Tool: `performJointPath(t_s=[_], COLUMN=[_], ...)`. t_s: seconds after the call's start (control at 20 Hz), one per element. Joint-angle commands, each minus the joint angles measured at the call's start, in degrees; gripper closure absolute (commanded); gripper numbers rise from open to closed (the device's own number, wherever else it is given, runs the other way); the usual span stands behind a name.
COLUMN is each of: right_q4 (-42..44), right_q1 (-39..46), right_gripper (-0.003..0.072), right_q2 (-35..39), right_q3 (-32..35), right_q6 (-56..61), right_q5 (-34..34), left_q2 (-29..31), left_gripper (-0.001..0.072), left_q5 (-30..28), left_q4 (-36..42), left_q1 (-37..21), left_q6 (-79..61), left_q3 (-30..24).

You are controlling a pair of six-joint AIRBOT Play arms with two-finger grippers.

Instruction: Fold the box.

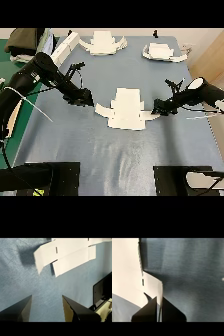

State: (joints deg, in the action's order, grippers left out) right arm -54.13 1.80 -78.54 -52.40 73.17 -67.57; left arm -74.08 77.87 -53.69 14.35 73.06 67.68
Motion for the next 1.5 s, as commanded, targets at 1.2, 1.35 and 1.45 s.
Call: performJointPath(t_s=[1.2,1.35,1.45], right_q4=[5.3,5.2,5.2], right_q1=[-18.9,-18.9,-18.9], right_gripper=[0.0681,0.0681,0.0681], right_q2=[26.1,26.1,26.1], right_q3=[19.9,19.9,19.9], right_q6=[-7.6,-7.6,-7.6], right_q5=[17.7,17.7,17.7], left_q2=[-24.6,-24.6,-24.6], left_gripper=[0.0309,0.0428,0.0694], left_q5=[3.2,4.2,4.3], left_q4=[35.2,34.1,34.2], left_q1=[-5.5,-5.4,-5.4], left_q6=[-34.5,-36.1,-37.7], left_q3=[-1.3,-1.3,-1.3])
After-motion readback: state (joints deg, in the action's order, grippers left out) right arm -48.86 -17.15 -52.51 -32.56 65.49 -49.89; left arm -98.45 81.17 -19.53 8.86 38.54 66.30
